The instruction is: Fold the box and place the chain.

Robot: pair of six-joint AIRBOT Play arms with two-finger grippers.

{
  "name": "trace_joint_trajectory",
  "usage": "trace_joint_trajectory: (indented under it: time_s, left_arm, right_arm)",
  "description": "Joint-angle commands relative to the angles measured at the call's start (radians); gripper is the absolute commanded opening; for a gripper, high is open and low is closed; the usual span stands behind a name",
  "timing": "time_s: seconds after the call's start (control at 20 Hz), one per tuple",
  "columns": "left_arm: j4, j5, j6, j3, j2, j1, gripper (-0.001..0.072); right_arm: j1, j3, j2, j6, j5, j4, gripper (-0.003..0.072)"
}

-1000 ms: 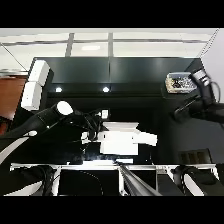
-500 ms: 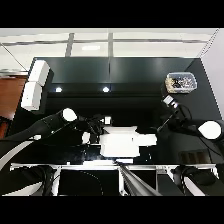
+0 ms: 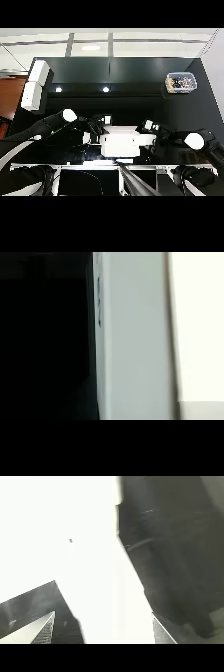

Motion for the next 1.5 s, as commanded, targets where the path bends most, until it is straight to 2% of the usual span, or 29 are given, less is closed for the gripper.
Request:
trace_joint_trajectory:
  time_s: [0.0, 0.25, 0.5, 0.75, 1.1, 1.45]
  left_arm:
    - [0.003, 0.006, 0.001, -0.001, -0.001, 0.001, 0.0025]
    - [0.003, 0.006, 0.001, -0.001, -0.001, 0.001, 0.0025]
    - [0.003, 0.005, 0.001, -0.001, -0.001, 0.001, 0.0026]
    - [0.003, 0.006, 0.001, -0.001, -0.001, 0.001, 0.0026]
    - [0.003, 0.006, 0.001, -0.001, -0.001, 0.001, 0.0026]
    - [0.003, 0.005, 0.001, -0.001, -0.001, 0.001, 0.0025]
  right_arm:
    - [0.076, -0.023, -0.003, -0.071, 0.045, 0.017, 0.0711]
    - [0.172, -0.040, -0.047, -0.162, -0.012, 0.047, 0.0711]
    - [0.188, -0.040, -0.107, -0.291, -0.125, 0.130, 0.0710]
    - [0.196, -0.041, -0.125, -0.293, -0.180, 0.162, 0.0711]
    - [0.300, -0.043, -0.143, -0.288, -0.220, 0.164, 0.0711]
    - [0.301, -0.023, -0.142, -0.196, -0.320, 0.162, 0.0711]
